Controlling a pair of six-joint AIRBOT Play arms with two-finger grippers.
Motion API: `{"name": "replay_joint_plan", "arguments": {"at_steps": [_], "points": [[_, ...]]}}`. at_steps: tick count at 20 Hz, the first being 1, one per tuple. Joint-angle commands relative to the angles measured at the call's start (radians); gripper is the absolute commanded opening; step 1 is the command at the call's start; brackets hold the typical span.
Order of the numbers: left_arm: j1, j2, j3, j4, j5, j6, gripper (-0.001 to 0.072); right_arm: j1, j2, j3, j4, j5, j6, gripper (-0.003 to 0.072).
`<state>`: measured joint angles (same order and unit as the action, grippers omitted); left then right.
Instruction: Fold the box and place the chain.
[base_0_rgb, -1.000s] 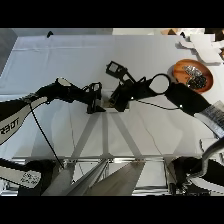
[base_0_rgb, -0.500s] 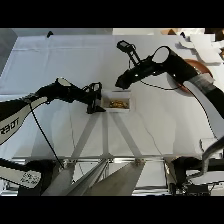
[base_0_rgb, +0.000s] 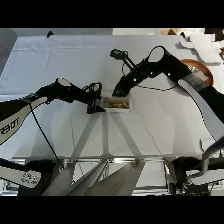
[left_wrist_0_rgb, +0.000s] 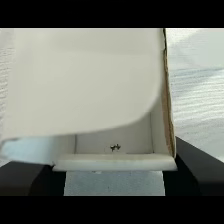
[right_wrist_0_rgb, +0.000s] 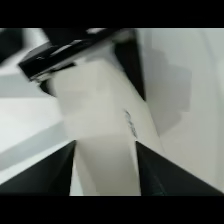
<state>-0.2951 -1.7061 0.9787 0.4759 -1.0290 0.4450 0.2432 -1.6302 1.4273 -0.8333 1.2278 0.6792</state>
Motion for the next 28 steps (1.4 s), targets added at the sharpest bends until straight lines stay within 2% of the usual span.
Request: {"name": "replay_joint_plan", "arguments": {"at_steps": [1, 5, 9, 12, 15, 17, 21, 25, 28], "points": [[0.0, 0.001, 0.0, 0.0, 0.0, 0.0, 0.0493, 0.053, 0.027, -0.006, -0.075, -0.076, -0.105, 0.0441], [0.0, 0.001, 0.0, 0.0, 0.0, 0.0, 0.0493, 0.1, 0.055, -0.087, -0.188, -0.203, -0.105, 0.0441], [0.0, 0.001, 0.0, 0.0, 0.0, 0.0, 0.0493, 0.135, 0.146, -0.205, -0.273, -0.372, -0.105, 0.0439], [0.0, 0.001, 0.0, 0.0, 0.0, 0.0, 0.0493, 0.142, 0.245, -0.245, -0.253, -0.464, -0.102, 0.0438], [0.0, 0.001, 0.0, 0.0, 0.0, 0.0, 0.0493, 0.065, 0.272, -0.245, -0.092, -0.52, -0.095, 0.0437], [0.0, 0.001, 0.0, 0.0, 0.0, 0.0, 0.0493, -0.016, 0.238, -0.245, 0.003, -0.506, 0.007, 0.0438], [0.0, 0.001, 0.0, 0.0, 0.0, 0.0, 0.0493, -0.085, 0.171, -0.245, -0.007, -0.378, 0.061, 0.0438], [0.0, 0.001, 0.0, 0.0, 0.0, 0.0, 0.0493, -0.087, 0.115, -0.245, 0.003, -0.226, -0.017, 0.0438], [0.0, 0.001, 0.0, 0.0, 0.0, 0.0, 0.0493, -0.08, 0.1, -0.245, 0.003, -0.157, -0.114, 0.0438]]}}
